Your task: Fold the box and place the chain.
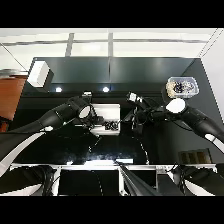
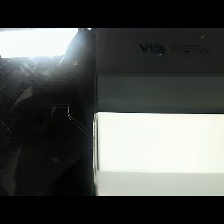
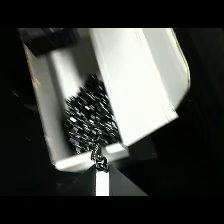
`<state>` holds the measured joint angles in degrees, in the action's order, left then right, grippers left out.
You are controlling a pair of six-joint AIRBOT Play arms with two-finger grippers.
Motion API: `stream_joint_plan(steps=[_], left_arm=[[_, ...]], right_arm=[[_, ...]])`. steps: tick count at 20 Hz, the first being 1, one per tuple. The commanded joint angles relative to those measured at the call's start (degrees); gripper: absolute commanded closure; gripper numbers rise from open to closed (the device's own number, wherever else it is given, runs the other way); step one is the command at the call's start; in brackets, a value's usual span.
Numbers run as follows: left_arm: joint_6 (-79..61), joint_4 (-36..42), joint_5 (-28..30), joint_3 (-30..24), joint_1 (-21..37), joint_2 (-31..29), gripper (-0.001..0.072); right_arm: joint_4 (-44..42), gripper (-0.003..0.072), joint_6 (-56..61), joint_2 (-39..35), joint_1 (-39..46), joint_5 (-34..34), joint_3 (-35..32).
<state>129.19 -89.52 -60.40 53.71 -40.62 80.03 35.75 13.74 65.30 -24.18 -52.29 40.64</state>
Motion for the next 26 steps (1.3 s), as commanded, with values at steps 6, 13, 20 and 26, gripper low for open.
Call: stream_joint_plan(steps=[6, 13, 20, 26], left_arm=[[0.0, 0.0, 0.1, 0.0, 0.0, 0.0, 0.0676], [0.0, 0.0, -0.1, 0.0, 0.0, 0.0, 0.0676], [0.0, 0.0, 0.6, 0.1, 0.0, 0.0, 0.0676], [-0.1, 0.5, -0.7, 0.1, 0.0, -0.7, 0.0316]], right_arm=[[-17.7, 0.0651, 11.9, -3.1, -9.0, 7.4, 0.1], [-14.1, 0.0089, 16.5, -3.1, -8.2, 7.0, 0.1], [-16.2, 0.0088, 27.4, -3.4, 2.9, -8.4, 0.1], [-14.1, 0.0087, 35.5, -3.4, 8.7, -19.5, 0.1]])
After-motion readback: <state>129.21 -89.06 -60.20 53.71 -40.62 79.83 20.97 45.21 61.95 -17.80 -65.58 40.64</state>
